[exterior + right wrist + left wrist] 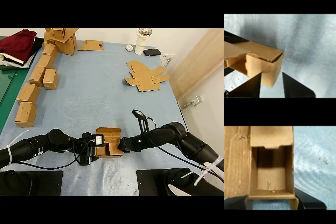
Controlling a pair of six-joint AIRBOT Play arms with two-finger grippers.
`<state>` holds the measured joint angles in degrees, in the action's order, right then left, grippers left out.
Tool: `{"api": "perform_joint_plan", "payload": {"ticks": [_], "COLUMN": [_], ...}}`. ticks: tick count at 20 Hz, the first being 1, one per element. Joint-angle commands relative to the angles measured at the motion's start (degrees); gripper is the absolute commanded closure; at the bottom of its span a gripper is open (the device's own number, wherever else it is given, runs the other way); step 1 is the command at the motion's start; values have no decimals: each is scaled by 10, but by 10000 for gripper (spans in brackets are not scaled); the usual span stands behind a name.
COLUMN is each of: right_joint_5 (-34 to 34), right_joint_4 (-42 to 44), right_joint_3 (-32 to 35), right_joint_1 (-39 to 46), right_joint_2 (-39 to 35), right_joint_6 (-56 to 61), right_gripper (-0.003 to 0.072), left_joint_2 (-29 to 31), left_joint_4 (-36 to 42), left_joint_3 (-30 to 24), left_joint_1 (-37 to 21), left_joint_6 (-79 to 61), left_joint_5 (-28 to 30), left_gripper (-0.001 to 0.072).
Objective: Fold the box.
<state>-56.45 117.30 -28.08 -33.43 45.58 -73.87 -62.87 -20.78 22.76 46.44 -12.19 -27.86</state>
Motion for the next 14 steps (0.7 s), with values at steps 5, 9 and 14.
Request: {"api": "perform_joint_plan", "payload": {"ticks": [5, 9, 14], "right_joint_5": [-18, -103, -131], "right_joint_4": [-137, -208, -214], "right_joint_3": [-72, -139, -188], "right_joint_1": [-118, -150, -153], "right_joint_2": [107, 172, 231], "right_joint_6": [205, 269, 296], "right_gripper": [273, 273, 274], "left_joint_2": [0, 0, 0], "left_joint_4": [0, 0, 0], "left_joint_3": [0, 0, 0], "left_joint_1": [0, 0, 0], "left_joint_6": [0, 0, 0], "left_joint_5": [0, 0, 0], "left_gripper": [274, 274, 274]}}
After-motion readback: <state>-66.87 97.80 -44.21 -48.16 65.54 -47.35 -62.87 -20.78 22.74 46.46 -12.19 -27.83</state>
